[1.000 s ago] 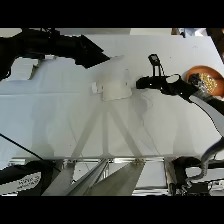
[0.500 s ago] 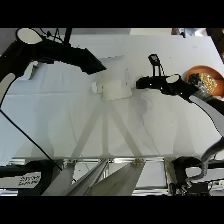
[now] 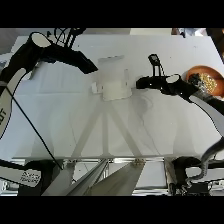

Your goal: Fold the box and place the chain.

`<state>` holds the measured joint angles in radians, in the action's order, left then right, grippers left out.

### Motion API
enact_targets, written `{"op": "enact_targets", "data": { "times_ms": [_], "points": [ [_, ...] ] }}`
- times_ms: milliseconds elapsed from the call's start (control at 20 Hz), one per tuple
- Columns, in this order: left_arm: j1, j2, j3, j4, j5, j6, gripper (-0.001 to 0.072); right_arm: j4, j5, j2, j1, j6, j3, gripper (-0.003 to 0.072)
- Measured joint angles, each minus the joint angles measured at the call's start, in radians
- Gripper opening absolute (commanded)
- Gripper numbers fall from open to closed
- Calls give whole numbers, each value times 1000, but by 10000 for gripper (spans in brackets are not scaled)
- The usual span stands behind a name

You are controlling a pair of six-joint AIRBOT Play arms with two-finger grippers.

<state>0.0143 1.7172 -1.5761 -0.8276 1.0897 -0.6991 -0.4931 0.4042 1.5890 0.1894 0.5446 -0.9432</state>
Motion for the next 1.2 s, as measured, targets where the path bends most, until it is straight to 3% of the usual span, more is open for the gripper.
{"op": "enact_targets", "data": {
  "times_ms": [400,1200],
  "points": [
    [16,171,-174,-29,48,-138,642,0,0,0,0,0,0,17],
    [87,285,-198,-57,51,-158,638,0,0,0,0,0,0,17]
  ]
}}
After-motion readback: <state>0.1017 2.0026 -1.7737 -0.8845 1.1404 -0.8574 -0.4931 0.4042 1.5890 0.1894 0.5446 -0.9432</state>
